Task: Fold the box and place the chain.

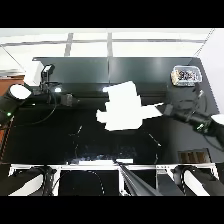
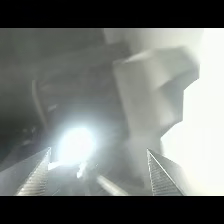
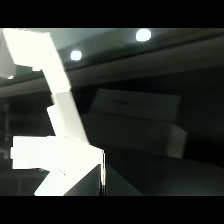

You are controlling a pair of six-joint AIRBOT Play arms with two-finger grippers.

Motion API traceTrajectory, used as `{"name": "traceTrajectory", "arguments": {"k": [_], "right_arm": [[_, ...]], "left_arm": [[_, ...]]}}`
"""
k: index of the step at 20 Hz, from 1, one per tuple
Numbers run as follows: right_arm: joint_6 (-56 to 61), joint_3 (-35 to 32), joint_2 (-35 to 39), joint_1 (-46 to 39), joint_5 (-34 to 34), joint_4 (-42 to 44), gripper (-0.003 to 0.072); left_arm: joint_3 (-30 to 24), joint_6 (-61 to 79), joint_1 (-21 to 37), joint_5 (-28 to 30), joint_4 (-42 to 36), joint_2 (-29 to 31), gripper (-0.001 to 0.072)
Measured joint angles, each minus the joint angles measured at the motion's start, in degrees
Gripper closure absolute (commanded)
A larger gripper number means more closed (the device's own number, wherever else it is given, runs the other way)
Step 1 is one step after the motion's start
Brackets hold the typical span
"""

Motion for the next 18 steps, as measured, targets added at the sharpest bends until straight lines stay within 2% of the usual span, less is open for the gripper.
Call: {"name": "traceTrajectory", "arguments": {"k": [2, 4, 9, 11, 16, 18], "right_arm": [[-2.73, -2.89, 1.29, 5.07, -2.86, 3.87, 0.0674], [-4.39, -4.37, 1.97, 9.07, -6.34, 6.32, 0.0674], [-6.05, -5.66, 2.56, 14.01, -10.88, 8.52, 0.0674], [-6.36, -5.84, 2.62, 14.82, -11.5, 8.85, 0.0675], [-6.67, -5.95, 2.67, 15.56, -12.09, 8.9, 0.0674], [-6.69, -5.95, 2.67, 15.67, -12.15, 8.96, 0.0674]], "left_arm": [[0.81, -0.07, -0.87, 0.15, -1.97, -2.12, 0.0004], [2.97, 0.39, -0.63, -2.84, -4.92, -6.25, 0.0004], [9.33, 8.44, -0.13, -19.15, -15.56, -20.35, 0.0004], [11.17, 11.52, -1.11, -23.47, -18.1, -24.5, 0.0004], [14.91, 15.78, -5.07, -26.8, -21.46, -30.73, 0.0005], [16.28, 17.73, -6.49, -29.94, -22.6, -32.48, 0.0015]]}}
